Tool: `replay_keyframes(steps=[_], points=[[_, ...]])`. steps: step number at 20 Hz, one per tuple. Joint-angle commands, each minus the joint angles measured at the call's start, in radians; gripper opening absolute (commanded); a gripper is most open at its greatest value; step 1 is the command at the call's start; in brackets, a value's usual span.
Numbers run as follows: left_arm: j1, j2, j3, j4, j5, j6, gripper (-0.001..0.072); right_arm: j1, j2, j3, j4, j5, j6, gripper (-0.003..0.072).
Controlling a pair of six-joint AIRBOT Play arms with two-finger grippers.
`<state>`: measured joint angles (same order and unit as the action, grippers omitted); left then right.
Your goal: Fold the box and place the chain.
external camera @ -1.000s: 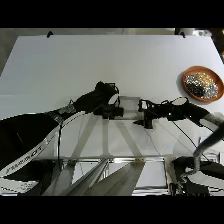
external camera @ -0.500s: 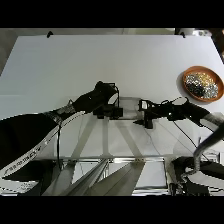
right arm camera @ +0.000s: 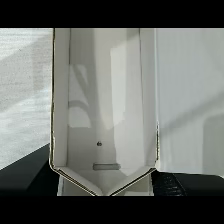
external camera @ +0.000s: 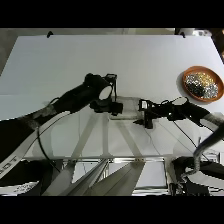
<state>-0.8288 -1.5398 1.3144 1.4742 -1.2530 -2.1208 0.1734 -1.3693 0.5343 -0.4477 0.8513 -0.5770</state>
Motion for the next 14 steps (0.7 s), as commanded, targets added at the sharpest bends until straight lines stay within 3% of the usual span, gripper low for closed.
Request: replay_keyframes(steps=[1, 5, 8, 10, 12, 14], points=[[0.045, 0.124, 0.001, -0.005, -0.049, 0.216, 0.0511, 0.0, 0.0, 0.0, 0.0, 0.002, 0.0, 0.0447], [0.11, 0.282, -0.024, -0.018, -0.083, 0.733, 0.0511, 0.0, 0.0, 0.0, 0.0, 0.002, 0.0, 0.0447], [0.209, 0.356, -0.15, -0.168, -0.068, 1.063, 0.0637, 0.0, 0.0, 0.0, 0.0, 0.002, 0.0, 0.0447], [0.282, 0.356, -0.279, -0.295, -0.061, 1.327, 0.0652, 0.0, 0.0, 0.0, 0.0, 0.002, 0.0, 0.0447], [0.309, 0.341, -0.396, -0.342, 0.007, 1.633, 0.0694, 0.0, 0.0, 0.0, 0.0, 0.002, 0.0, 0.0447], [0.309, 0.3, -0.449, -0.404, 0.098, 1.83, 0.0696, 0.0, 0.0, 0.0, 0.0, 0.002, 0.0, 0.0447]])
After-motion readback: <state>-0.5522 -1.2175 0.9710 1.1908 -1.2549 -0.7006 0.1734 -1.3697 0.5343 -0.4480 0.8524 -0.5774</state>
